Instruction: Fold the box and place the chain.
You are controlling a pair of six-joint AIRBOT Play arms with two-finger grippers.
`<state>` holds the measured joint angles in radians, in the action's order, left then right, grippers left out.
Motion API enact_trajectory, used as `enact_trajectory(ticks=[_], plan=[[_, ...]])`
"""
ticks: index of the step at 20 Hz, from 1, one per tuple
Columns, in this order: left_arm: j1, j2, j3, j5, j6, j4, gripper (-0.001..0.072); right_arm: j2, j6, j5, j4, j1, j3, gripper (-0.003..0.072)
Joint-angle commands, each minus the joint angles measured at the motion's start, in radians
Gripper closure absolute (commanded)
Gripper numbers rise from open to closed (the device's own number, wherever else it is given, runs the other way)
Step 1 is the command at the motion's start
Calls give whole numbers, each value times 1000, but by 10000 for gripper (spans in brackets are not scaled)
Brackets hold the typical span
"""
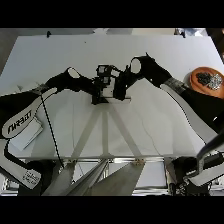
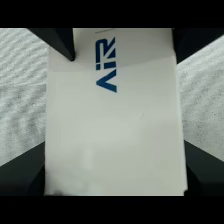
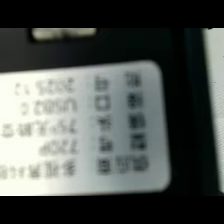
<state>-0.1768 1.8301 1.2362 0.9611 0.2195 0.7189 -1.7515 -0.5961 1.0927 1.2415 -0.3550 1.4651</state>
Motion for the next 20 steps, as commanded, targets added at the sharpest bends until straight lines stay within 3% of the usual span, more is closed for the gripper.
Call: enact_trajectory(ticks=[1,20], plan=[[0,-1,0,0,0,0,193,-1,-10,37,9,-1,-5,274],[0,-1,0,0,0,0,193,148,-63,27,-77,16,-5,276]])
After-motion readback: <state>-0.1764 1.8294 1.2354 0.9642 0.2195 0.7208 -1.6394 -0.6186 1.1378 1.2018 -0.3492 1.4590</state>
